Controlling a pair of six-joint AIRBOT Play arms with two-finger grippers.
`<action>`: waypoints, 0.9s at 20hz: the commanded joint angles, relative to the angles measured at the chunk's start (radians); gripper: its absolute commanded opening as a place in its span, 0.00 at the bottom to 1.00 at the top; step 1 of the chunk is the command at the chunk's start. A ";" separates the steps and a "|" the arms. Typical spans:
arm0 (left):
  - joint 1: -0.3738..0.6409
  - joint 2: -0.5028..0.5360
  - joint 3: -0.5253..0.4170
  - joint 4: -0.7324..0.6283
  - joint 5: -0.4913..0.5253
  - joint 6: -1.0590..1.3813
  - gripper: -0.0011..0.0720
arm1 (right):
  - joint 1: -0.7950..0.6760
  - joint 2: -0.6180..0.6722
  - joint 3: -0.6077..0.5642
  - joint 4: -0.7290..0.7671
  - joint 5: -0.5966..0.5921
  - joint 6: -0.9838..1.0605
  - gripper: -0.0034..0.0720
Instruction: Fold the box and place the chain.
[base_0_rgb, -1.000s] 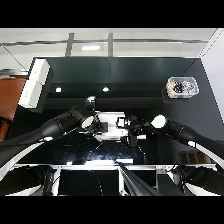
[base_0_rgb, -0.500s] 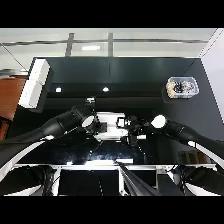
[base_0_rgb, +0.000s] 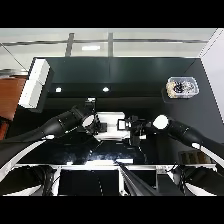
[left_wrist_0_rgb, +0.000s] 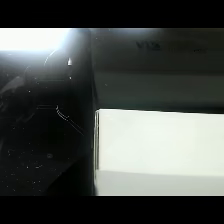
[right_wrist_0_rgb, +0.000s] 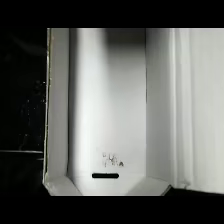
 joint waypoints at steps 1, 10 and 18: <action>0.005 -0.001 -0.001 0.001 -0.016 0.028 0.06 | -0.002 0.051 0.011 -0.187 0.034 0.057 1.00; 0.012 -0.001 -0.001 0.004 -0.023 0.063 0.06 | 0.000 0.053 0.011 -0.142 0.043 0.056 0.69; 0.012 -0.001 -0.001 0.001 -0.023 0.063 0.06 | 0.003 0.051 0.011 -0.022 0.022 0.058 0.68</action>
